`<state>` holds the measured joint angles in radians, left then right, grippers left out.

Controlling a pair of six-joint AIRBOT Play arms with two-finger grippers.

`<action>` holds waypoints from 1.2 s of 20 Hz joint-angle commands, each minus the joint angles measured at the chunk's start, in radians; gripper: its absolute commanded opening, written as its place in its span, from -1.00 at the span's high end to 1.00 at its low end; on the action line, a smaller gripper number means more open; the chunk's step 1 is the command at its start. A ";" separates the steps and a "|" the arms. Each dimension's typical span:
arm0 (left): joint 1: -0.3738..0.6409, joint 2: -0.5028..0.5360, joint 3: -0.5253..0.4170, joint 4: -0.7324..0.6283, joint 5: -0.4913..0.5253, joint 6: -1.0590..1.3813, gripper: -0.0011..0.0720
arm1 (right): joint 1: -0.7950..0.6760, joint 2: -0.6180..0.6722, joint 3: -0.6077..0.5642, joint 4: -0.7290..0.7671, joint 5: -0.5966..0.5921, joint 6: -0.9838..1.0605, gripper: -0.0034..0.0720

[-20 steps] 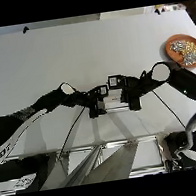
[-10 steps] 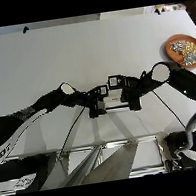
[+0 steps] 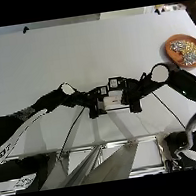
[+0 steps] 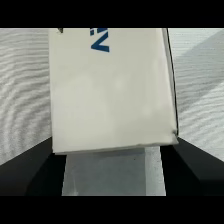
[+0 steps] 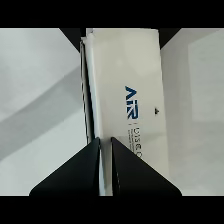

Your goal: Fold the box and place the chain.

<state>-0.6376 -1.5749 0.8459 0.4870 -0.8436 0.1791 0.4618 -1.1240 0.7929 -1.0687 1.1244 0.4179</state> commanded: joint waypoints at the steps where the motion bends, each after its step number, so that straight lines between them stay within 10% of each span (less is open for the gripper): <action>1: 0.000 0.001 0.000 -0.001 0.002 -0.003 0.39 | 0.000 0.000 -0.017 0.001 0.011 -0.001 0.55; 12: 0.000 0.001 0.000 -0.001 0.002 -0.003 0.39 | 0.000 0.128 -0.016 0.037 -0.044 0.000 0.13; 16: 0.000 0.001 0.000 -0.001 0.002 -0.003 0.39 | 0.000 0.111 -0.020 0.166 -0.068 -0.040 0.86; 24: 0.000 0.001 0.000 -0.001 0.002 -0.003 0.39 | 0.000 0.008 -0.061 0.219 -0.082 -0.077 0.87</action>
